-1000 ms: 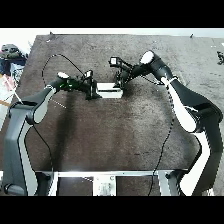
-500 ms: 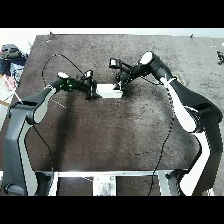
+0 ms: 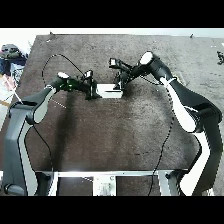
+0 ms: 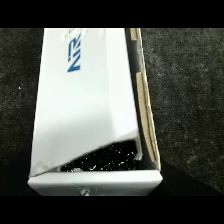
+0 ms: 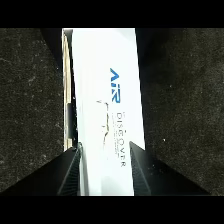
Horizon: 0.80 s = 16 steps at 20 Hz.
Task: Fold the box and place the chain.
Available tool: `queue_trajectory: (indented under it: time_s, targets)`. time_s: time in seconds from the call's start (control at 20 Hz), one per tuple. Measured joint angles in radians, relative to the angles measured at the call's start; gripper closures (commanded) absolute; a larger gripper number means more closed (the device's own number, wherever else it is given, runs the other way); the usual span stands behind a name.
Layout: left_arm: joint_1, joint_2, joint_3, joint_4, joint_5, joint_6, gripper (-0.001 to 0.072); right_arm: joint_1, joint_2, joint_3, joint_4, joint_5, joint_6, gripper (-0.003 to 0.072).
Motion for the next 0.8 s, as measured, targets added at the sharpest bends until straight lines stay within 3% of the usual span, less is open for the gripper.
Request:
queue_trajectory:
  time_s: [0.8]
  targets:
    - [0.0,0.0,0.0,0.001,-0.005,0.002,0.0178,-0.001,0.0,-0.049,0.006,0.043,0.027,0.0347]
